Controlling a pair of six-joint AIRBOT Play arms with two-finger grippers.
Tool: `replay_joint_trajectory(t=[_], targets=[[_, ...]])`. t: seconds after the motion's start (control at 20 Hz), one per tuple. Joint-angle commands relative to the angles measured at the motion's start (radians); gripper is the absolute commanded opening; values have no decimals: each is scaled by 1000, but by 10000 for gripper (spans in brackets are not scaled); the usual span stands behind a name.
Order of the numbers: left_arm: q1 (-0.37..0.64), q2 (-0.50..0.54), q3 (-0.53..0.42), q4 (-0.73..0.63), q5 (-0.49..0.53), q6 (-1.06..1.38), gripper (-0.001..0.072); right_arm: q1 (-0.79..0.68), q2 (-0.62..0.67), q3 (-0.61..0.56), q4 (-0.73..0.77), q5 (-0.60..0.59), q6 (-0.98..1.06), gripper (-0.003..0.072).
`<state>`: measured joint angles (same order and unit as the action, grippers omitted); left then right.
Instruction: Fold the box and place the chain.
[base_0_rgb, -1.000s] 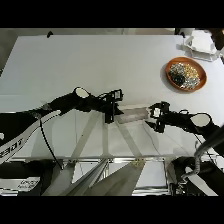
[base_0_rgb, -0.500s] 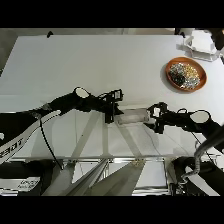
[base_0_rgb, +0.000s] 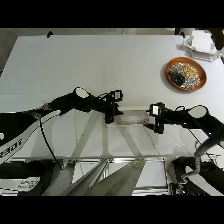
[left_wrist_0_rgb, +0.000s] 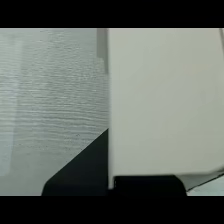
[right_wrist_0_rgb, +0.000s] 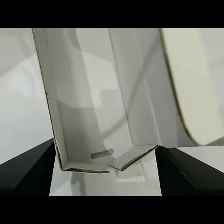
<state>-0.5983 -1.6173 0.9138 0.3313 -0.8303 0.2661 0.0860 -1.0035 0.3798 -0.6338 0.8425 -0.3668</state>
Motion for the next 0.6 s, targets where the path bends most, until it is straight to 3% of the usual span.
replay_joint_trajectory(t=[0.0,0.55], targets=[[0,-1,0,-2,4,-2,12,-32,-5,3,-14,18,2,658],[0,-1,0,-2,4,-1,12,-27,-75,7,21,38,-46,658]])
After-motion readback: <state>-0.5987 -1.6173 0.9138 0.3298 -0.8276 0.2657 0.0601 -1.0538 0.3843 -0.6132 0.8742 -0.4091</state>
